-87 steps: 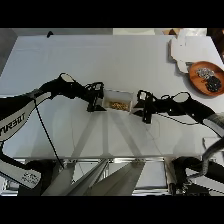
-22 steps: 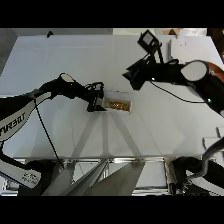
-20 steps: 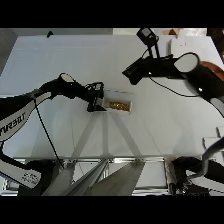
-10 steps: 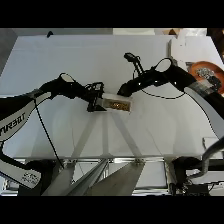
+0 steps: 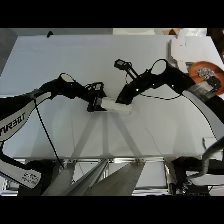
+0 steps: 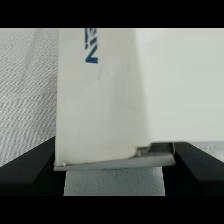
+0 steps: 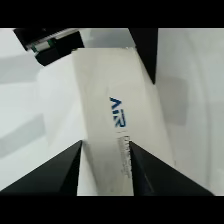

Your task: Fold the box and place the chain.

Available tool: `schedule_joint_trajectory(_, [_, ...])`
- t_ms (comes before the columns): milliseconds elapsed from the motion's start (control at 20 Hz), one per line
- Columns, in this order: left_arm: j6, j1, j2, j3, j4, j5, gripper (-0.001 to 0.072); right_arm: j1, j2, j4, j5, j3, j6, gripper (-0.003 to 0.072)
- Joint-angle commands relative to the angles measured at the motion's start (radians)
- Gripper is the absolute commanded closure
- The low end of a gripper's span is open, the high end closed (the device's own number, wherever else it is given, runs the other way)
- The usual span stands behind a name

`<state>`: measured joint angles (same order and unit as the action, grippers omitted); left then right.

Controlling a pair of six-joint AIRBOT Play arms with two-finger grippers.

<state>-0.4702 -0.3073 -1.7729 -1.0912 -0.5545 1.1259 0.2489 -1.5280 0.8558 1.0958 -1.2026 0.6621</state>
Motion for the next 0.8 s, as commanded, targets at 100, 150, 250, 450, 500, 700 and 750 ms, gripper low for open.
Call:
schedule_joint_trajectory(100, [0.0,0.0,0.0,0.0,0.0,0.0,0.0374,0.066,0.011,0.166,-0.123,0.008,-0.046,0.0322])
schedule_joint_trajectory(150, [0.0,0.0,0.0,0.0,0.0,0.0,0.0374,0.077,0.019,0.171,-0.148,0.013,-0.047,0.0322])
schedule_joint_trajectory(250, [0.0,0.0,0.0,0.0,0.0,0.0,0.0374,0.1,0.066,0.171,-0.227,0.037,-0.054,0.0322])
schedule_joint_trajectory(450, [0.0,0.0,0.0,0.0,0.0,0.0,0.0374,0.135,0.179,0.169,-0.353,0.13,-0.072,0.0322])
schedule_joint_trajectory(500, [0.0,0.0,0.0,0.0,0.0,0.0,0.0374,0.143,0.194,0.168,-0.353,0.159,-0.072,0.0322])
schedule_joint_trajectory(700, [0.0,0.0,0.0,0.0,0.0,0.0,0.0374,0.179,0.212,0.168,-0.397,0.248,-0.073,0.0322])
schedule_joint_trajectory(750, [0.0,0.0,0.0,0.0,0.0,0.0,0.0374,0.188,0.212,0.168,-0.417,0.256,-0.073,0.0321])
